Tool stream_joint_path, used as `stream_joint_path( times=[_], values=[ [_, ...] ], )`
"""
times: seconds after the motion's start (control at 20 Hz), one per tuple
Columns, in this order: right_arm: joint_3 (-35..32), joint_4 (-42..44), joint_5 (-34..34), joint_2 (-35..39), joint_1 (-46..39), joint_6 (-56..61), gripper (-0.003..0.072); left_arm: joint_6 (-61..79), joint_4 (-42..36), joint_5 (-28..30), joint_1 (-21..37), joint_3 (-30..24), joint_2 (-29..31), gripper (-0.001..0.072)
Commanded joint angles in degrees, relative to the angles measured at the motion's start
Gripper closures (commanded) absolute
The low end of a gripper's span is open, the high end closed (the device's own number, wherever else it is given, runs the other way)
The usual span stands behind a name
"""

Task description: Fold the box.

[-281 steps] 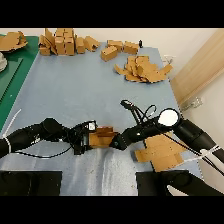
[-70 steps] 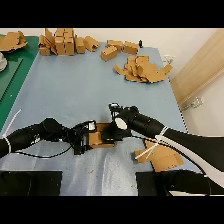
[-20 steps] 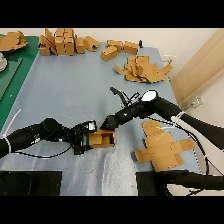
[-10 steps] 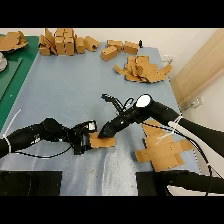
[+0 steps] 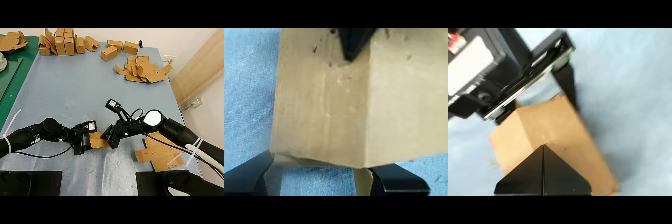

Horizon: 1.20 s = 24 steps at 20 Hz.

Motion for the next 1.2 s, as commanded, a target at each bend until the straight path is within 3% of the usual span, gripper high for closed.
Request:
stream_joint_path(
  times=[0.0, 0.25, 0.5, 0.6, 0.65, 0.95, 1.15],
  values=[
    [-1.3, -1.6, -8.9, 1.9, 3.2, -7.1, 0.0684, 0.0, 0.0, 0.0, 0.0, 0.0, 0.0, 0.0239],
    [-4.2, -13.8, -6.6, 6.3, 9.0, -0.2, 0.0685, 0.0, 0.0, 0.0, 0.0, 0.0, 0.0, 0.0238],
    [-9.5, -23.5, -10.1, 13.9, 12.4, 3.3, 0.0674, 0.0, 0.0, 0.0, 0.0, 0.0, 0.0, 0.0238],
    [-9.3, -23.5, -12.4, 14.3, 12.4, -2.1, 0.0397, 0.0, 0.0, 0.0, 0.0, 0.0, 0.0, 0.0239],
    [-9.3, -23.6, -13.1, 14.1, 12.4, -5.7, 0.0372, 0.0, 0.0, 0.0, 0.0, 0.0, 0.0, 0.0239],
    [-9.3, -25.1, -17.2, 11.3, 12.4, -9.6, 0.0377, 0.0, 0.0, 0.0, 0.0, 0.0, 0.0, 0.0239],
    [-9.2, -20.3, -9.7, 14.3, 12.6, -9.5, 0.0378, 0.0, 0.0, 0.0, 0.0, 0.0, 0.0, 0.0239]
  ],
)
